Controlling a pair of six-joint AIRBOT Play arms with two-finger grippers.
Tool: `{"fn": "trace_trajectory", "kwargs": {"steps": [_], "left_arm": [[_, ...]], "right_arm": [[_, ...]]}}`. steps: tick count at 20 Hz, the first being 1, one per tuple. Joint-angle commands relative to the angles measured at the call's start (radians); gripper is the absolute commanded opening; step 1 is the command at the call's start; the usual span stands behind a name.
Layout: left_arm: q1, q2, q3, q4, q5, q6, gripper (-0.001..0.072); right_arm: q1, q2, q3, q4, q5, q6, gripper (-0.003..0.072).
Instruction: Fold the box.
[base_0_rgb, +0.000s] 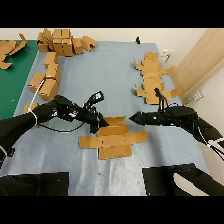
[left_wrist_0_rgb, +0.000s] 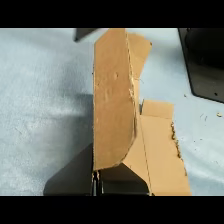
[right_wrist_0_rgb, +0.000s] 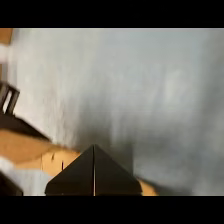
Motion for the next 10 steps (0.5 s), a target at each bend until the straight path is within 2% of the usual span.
{"fn": "trace_trajectory", "kwargs": {"steps": [1,3,7,10], "left_arm": [[0.000,0.004,-0.027,0.011,0.060,0.003,0.0013],[0.000,0.005,-0.036,0.006,0.066,0.014,0.0013],[-0.001,0.015,-0.037,-0.028,0.031,0.015,0.0013],[-0.004,0.041,-0.036,-0.065,0.051,0.051,0.0013]], "right_arm": [[-0.001,0.031,0.000,-0.230,-0.148,0.200,0.0002],[-0.001,0.078,0.000,-0.341,-0.150,0.291,0.0002],[0.000,0.146,0.000,-0.341,-0.209,0.297,0.0002],[0.006,0.143,-0.001,-0.328,-0.220,0.298,0.0002]]}}
